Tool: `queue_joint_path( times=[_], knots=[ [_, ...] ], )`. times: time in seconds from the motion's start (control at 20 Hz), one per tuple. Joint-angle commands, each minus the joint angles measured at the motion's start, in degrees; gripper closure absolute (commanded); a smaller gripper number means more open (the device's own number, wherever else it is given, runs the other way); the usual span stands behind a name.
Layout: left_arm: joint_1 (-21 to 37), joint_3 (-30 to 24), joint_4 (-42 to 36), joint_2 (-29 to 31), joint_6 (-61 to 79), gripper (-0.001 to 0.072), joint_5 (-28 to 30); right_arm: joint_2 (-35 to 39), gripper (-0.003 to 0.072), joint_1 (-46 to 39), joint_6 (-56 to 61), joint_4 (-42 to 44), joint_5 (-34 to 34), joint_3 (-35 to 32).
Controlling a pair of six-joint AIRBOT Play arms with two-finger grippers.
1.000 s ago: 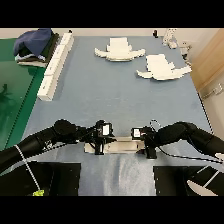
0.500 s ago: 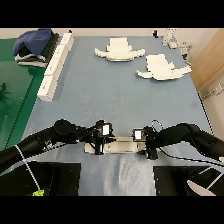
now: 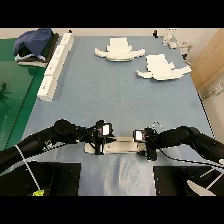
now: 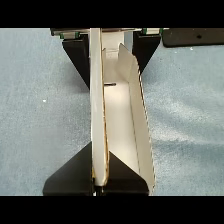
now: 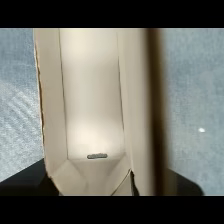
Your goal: Fold the box.
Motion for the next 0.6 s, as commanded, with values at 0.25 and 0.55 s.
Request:
queue_joint_path(
  times=[0.25, 0.55],
  knots=[
    [0.0, 0.0, 0.0, 0.0, 0.0, 0.0697, 0.0, 0.1, 0.0237, 0.9, 0.0, 0.5, 0.7, -0.2],
    [0.0, 0.0, 0.0, 0.0, 0.0, 0.0697, 0.0, 0.1, 0.0236, 0.9, 0.0, 0.4, 1.1, -0.1]
  ],
)
